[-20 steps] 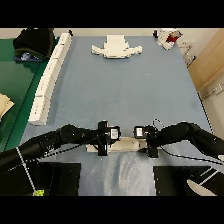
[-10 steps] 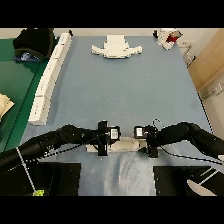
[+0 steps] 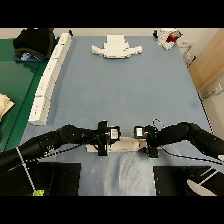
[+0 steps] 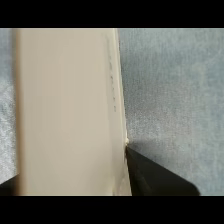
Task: Fold the box.
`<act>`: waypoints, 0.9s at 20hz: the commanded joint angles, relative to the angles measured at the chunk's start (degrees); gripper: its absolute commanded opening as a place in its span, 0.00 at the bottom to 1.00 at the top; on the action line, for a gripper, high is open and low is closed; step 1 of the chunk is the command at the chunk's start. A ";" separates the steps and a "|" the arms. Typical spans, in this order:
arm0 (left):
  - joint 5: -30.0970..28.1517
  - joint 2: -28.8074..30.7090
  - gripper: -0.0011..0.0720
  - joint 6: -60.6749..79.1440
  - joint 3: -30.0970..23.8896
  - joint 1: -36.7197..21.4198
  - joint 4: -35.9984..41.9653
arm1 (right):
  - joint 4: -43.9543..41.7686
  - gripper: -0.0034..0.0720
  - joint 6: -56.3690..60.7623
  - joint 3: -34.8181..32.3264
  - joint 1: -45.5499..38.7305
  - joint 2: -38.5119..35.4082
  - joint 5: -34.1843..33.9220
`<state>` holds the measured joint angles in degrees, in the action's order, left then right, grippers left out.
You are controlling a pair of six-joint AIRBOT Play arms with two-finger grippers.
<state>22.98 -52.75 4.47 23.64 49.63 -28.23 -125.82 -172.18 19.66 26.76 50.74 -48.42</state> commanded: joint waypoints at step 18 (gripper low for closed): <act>0.00 -0.02 0.36 -1.44 0.07 -0.04 0.13 | 0.02 0.72 0.02 0.02 0.02 0.00 -0.04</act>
<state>23.49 -52.82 4.10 23.64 49.65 -28.34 -125.78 -172.16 19.66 26.76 50.74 -48.69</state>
